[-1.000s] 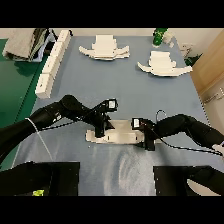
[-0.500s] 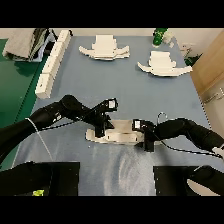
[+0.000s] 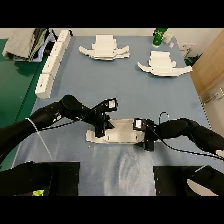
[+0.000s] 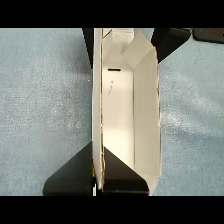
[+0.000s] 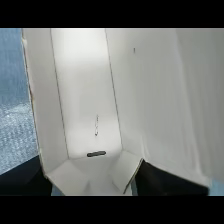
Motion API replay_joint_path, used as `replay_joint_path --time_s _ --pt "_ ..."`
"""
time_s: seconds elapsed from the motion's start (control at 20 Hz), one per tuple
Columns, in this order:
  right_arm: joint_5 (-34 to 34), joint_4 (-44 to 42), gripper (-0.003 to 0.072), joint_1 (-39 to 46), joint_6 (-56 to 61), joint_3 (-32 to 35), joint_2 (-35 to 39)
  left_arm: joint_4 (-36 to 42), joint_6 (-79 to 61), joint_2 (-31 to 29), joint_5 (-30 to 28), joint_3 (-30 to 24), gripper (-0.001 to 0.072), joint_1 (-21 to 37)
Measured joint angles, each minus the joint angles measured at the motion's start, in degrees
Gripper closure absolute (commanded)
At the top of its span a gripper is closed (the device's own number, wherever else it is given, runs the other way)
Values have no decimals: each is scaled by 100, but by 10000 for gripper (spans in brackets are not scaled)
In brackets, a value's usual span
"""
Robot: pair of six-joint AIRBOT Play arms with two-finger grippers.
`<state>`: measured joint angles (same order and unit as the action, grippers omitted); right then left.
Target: Fold the box.
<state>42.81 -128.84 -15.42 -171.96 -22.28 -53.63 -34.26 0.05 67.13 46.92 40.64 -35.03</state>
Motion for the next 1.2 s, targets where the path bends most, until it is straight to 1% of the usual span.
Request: replay_joint_path --time_s 0.1,0.25,0.3,0.35,0.5,0.8,0.85,0.9,0.95,1.2 --pt "-35 -20 -17 0 0 -44 -74 0 0 0 -2 0 694 0" --pt "-61 -39 8 -44 13 -142 -249 0 2 0 -4 -2 694 0" --pt "-61 -39 74 -70 20 -162 -295 0 2 0 -2 0 694 0" --pt "-59 -44 107 -92 20 -170 -328 0 2 0 2 0 694 0" --pt "-33 -52 107 -125 13 -192 -385 -2 2 0 17 -2 695 0" --pt "116 -63 103 -142 7 -197 -350 -7 0 -2 15 0 694 0" --pt "133 -63 92 -140 4 -197 -339 -9 0 -2 15 0 694 0" --pt "140 -66 -7 -140 4 -197 -332 -7 -2 -2 15 -2 694 0" --pt "155 -70 -29 -140 2 -197 -326 -7 0 -2 9 0 694 0" --pt "129 -76 -29 -127 2 -197 -304 -7 -2 -2 2 0 694 0"
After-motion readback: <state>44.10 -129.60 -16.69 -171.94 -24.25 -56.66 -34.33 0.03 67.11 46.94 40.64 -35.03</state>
